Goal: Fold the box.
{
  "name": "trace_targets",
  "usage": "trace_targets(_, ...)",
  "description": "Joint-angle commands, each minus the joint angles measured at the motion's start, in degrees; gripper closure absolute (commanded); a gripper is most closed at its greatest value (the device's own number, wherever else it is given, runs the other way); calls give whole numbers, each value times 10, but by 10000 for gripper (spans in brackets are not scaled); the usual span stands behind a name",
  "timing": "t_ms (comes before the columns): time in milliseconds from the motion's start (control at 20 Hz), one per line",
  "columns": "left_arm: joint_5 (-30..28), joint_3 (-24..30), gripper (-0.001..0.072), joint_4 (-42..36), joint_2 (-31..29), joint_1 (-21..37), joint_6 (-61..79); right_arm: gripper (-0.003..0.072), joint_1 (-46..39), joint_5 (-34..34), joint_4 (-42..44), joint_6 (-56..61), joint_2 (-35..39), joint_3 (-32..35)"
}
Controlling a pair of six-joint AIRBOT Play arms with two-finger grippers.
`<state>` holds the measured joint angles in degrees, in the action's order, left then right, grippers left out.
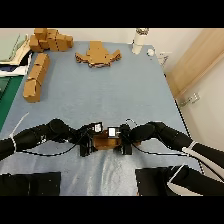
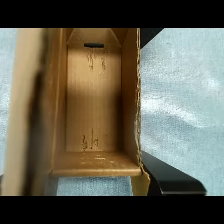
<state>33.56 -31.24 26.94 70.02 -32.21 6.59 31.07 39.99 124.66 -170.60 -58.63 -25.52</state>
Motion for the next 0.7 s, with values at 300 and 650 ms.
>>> trace_targets(300, 0, 0, 183, 0, 0, 0, 0, 37, 0, 0, 2, 0, 2, -1)
trace_targets(650, 0, 0, 183, 0, 0, 0, 0, -34, 0, 73, -41, 49, 49, -8)
